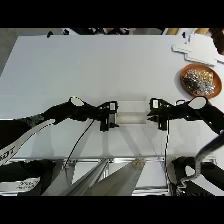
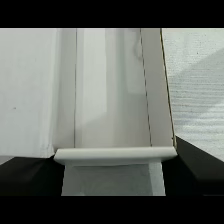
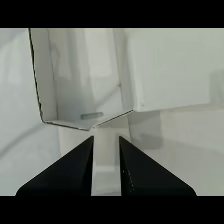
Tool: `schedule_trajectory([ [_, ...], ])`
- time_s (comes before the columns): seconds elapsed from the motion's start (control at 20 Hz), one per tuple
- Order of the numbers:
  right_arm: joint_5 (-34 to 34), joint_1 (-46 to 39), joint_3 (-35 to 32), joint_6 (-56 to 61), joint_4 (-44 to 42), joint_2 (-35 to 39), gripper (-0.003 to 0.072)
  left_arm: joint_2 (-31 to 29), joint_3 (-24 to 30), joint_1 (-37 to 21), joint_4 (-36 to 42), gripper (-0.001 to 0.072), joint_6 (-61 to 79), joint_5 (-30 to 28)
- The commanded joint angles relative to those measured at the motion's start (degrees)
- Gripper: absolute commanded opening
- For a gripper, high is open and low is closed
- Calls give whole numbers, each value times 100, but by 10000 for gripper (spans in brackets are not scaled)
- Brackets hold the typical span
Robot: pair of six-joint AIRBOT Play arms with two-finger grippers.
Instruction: Fold the box and place the chain.
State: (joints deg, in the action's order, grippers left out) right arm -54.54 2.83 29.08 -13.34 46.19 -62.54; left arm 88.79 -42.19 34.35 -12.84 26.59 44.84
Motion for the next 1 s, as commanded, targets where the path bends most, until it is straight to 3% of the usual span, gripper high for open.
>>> schedule_trajectory([
  [0.0,42,94,-136,-415,-551,-44,156,0,-2,-2,0,83,0,-2],
  [0.3,297,372,-238,-514,-686,-44,156,0,-2,-2,0,83,0,-2],
  [0.65,411,540,-293,-903,-1497,-393,163,0,-2,-2,0,83,0,-2],
  [0.8,481,745,-295,-903,-1484,-599,419,0,-2,-2,0,83,0,-2],
  [0.95,487,739,-295,-715,-1143,-527,419,0,-2,-2,0,83,0,-2],
])
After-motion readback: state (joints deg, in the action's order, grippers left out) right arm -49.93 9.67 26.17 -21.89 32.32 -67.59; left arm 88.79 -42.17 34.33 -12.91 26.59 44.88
